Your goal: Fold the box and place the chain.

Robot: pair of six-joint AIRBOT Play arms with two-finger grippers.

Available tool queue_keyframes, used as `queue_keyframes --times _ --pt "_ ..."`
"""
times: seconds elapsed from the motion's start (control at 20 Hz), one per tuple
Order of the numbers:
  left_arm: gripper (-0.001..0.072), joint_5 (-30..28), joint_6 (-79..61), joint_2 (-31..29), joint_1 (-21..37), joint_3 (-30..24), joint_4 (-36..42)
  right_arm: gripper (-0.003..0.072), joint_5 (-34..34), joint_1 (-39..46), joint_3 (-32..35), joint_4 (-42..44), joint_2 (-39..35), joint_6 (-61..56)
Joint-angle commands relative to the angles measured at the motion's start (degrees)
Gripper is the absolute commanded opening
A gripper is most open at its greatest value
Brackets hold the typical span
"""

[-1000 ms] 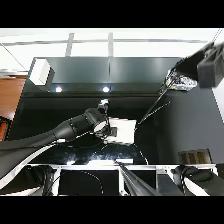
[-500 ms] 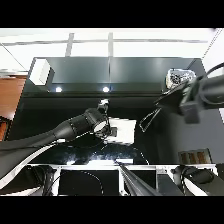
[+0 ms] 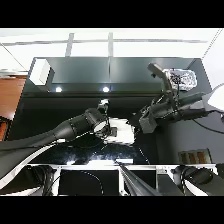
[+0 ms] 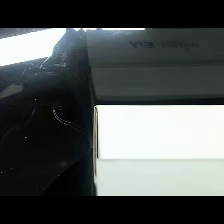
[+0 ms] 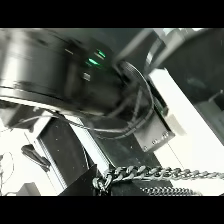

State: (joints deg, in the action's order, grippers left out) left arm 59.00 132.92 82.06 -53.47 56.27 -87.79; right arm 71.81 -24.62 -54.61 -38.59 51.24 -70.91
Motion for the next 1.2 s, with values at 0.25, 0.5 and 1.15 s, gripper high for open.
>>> queue_keyframes --times 0.25,0.5,1.15 --pt "0.0033 0.0 0.0 0.0 0.0 0.0 0.0 0.0046 -0.2 0.7 4.1 -6.1 0.1 -4.1" --pt "0.0032 0.0 0.0 0.0 0.0 0.0 0.0 0.0046 -0.6 0.6 7.0 -6.5 0.1 -6.6" --pt "0.0032 0.0 0.0 0.0 0.0 0.0 0.0 0.0099 -12.1 -3.0 12.1 1.3 6.4 -6.6"
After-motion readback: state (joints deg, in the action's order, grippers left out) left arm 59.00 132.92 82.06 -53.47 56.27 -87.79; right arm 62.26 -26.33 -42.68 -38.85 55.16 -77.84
